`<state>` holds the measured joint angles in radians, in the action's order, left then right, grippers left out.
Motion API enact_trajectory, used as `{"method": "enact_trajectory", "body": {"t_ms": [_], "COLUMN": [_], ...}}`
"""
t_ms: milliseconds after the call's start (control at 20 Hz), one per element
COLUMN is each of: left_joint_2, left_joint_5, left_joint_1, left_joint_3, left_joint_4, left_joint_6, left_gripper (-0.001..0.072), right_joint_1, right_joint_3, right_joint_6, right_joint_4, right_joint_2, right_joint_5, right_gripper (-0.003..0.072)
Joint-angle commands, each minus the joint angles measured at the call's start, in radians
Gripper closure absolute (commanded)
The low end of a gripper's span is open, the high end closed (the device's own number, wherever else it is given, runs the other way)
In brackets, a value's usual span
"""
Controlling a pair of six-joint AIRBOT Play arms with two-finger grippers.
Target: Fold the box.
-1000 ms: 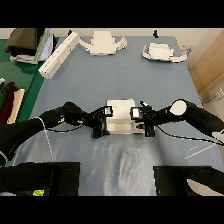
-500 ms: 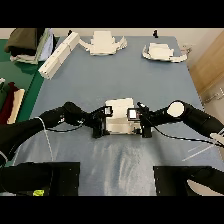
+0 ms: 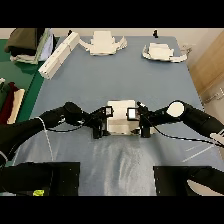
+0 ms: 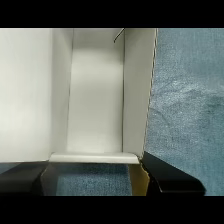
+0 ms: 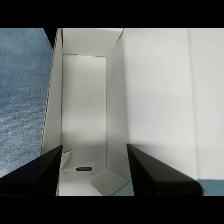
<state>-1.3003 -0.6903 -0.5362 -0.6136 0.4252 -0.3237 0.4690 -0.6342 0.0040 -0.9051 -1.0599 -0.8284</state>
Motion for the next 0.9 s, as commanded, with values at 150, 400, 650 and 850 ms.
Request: {"method": "enact_trajectory", "body": {"t_ms": [150,400,650,850], "left_joint_2": [-0.001,-0.001,-0.001,-0.001], "left_joint_5": [0.002,0.002,0.002,0.002], "left_joint_1": [0.000,0.000,0.000,0.000], "left_joint_3": [-0.001,-0.001,-0.001,-0.001], "left_joint_4": [0.001,0.001,0.001,0.002], "left_joint_6": [-0.001,-0.001,-0.001,-0.001], "left_gripper": [0.0227,0.0227,0.0227,0.0227], "right_joint_1": [-0.001,-0.002,-0.002,-0.002], "right_joint_3": [0.001,0.001,0.001,0.001], "right_joint_6": [0.046,0.094,0.169,0.319], "right_joint_4": [-0.056,-0.089,-0.175,-0.367], "right_joint_2": [0.004,0.056,0.156,0.225], "right_joint_5": [-0.009,-0.007,-0.006,-0.033], "right_gripper": [0.0038,0.0161,0.0162,0.0162]}}
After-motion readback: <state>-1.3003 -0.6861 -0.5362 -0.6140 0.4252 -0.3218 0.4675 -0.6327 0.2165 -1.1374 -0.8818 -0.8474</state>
